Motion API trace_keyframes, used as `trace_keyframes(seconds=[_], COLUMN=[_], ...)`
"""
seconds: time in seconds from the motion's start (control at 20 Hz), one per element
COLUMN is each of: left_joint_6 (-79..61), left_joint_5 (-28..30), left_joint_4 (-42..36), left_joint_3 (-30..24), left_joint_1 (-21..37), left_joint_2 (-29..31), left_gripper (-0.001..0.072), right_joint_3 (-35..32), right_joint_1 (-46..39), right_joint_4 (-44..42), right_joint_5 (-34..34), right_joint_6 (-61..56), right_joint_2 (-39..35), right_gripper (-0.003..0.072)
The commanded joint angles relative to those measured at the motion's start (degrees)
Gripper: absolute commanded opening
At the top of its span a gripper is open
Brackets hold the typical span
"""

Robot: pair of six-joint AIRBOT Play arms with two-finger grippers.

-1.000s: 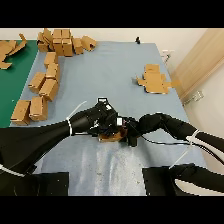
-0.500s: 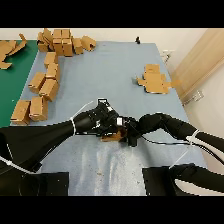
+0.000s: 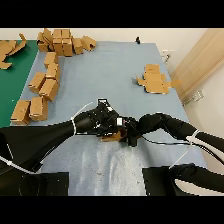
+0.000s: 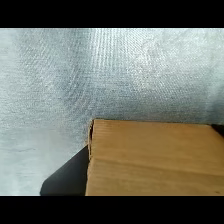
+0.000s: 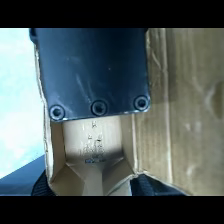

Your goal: Fold the box.

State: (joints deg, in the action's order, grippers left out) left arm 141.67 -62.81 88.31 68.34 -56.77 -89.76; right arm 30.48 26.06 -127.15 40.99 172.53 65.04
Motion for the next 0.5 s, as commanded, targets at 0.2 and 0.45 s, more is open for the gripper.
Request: trace_keyframes(seconds=[0.2,0.45], left_joint_6=[-0.5,-0.5], left_joint_5=[-2.4,-2.3], left_joint_4=[-1.1,-0.7], left_joint_3=[0.1,0.2], left_joint_1=[0.0,0.1], left_joint_2=[0.4,2.5], left_gripper=[0.0502,0.0502], right_joint_3=[0.0,0.0], right_joint_1=[0.0,0.1], right_joint_4=[0.0,0.0], right_joint_5=[0.0,0.0], right_joint_6=[0.0,0.0], right_joint_2=[0.0,0.0], right_gripper=[0.0556,0.0557])
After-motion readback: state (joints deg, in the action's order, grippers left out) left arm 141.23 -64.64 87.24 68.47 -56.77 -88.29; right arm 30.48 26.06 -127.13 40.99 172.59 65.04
